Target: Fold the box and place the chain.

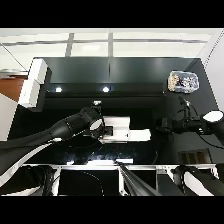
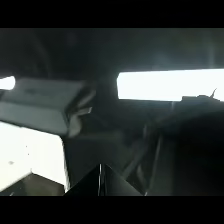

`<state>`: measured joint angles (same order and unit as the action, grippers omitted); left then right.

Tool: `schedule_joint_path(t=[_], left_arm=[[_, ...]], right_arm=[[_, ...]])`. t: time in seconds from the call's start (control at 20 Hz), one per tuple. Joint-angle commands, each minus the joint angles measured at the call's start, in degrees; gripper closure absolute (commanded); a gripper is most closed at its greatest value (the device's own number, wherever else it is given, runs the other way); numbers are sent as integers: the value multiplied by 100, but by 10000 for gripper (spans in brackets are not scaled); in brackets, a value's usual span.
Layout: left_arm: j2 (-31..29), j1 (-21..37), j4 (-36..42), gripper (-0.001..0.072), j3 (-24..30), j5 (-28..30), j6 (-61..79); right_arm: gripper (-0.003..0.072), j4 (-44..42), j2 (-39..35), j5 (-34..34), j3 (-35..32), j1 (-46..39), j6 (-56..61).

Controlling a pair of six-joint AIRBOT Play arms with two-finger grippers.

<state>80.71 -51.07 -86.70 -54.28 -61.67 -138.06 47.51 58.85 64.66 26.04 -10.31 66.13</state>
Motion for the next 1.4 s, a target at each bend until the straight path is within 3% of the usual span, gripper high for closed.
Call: schedule_joint_path(t=[0.0,0.45,0.55,0.6,0.65,0.8,0.95,1.2,1.35], left_arm=[[-2,4,-2,677,-4,-7,2],[-2,4,-4,677,-4,-7,4],[-2,4,-4,677,-4,-7,4],[-2,4,-4,677,-4,-7,4],[-2,4,-4,677,-4,-9,2],[-2,4,-4,677,-4,-9,4],[-2,4,-2,677,-4,-15,4],[-2,4,-2,677,-4,-17,4],[-2,4,-4,677,-4,-37,4]], right_arm=[[652,-107,509,225,-48,-4,291],[637,-1056,1126,-81,-35,1541,-136],[380,-1200,1126,-15,37,1602,-236],[144,-1172,1126,87,101,1602,-264],[8,-1172,1126,249,160,1602,-343],[11,-1231,1123,728,317,1615,-511],[12,-1340,1123,730,385,1633,-509],[13,-1338,1123,291,608,2341,-251],[14,-1276,1123,-328,793,2859,129]])
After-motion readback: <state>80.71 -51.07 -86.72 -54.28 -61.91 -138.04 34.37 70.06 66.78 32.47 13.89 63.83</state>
